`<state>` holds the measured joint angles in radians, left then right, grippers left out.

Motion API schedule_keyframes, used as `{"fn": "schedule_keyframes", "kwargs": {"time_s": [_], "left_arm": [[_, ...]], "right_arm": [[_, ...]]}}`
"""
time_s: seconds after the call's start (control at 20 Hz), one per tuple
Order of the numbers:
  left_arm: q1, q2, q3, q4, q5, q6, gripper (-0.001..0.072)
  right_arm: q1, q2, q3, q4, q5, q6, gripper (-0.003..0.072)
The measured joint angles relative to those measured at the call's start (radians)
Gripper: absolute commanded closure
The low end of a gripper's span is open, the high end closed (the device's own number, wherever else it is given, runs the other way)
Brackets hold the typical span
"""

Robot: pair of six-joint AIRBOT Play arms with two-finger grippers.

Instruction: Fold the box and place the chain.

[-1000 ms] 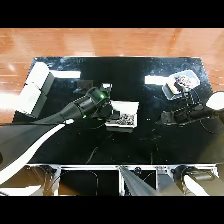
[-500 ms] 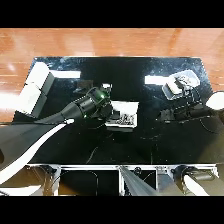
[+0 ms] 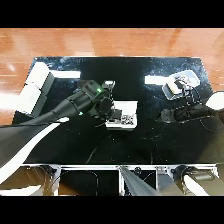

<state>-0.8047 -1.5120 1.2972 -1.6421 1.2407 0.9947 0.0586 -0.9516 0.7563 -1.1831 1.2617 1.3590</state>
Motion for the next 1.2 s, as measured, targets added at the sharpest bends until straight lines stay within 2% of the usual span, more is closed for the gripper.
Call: {"fn": "schedule_keyframes", "kwargs": {"time_s": [0.15,0.2,0.25,0.35,0.45,0.6,0.75,0.95,1.2], "left_arm": [[0.024,0.082,0.002,0.021,0.087,0.087,0.0264],[0.032,0.117,-0.005,0.03,0.111,0.118,0.0264],[0.041,0.162,-0.019,0.047,0.128,0.147,0.0264],[0.074,0.253,-0.091,0.114,0.146,0.174,0.0266],[0.142,0.342,-0.219,0.145,0.172,0.174,0.0266],[0.246,0.448,-0.41,0.008,0.105,0.201,0.0266],[0.29,0.504,-0.521,-0.167,-0.013,0.245,0.0266],[0.304,0.527,-0.57,-0.278,-0.136,0.272,0.0266],[0.309,0.534,-0.585,-0.322,-0.192,0.288,0.0266]], "right_arm": [[0.0,-0.001,0.007,0.0,-0.031,-0.026,0.015],[0.0,-0.005,0.016,0.001,-0.043,-0.033,0.0112],[0.0,-0.014,0.032,0.001,-0.053,-0.036,-0.0034],[0.0,-0.051,0.08,0.006,-0.068,-0.051,-0.0034],[0.0,-0.114,0.152,0.025,-0.076,-0.087,-0.0034],[0.011,-0.259,0.314,0.049,-0.094,-0.132,-0.0034],[0.061,-0.443,0.515,0.064,-0.068,-0.192,-0.0034],[0.145,-0.599,0.665,0.114,0.01,-0.33,-0.0034],[0.23,-0.652,0.714,0.152,0.151,-0.455,-0.0034]]}}
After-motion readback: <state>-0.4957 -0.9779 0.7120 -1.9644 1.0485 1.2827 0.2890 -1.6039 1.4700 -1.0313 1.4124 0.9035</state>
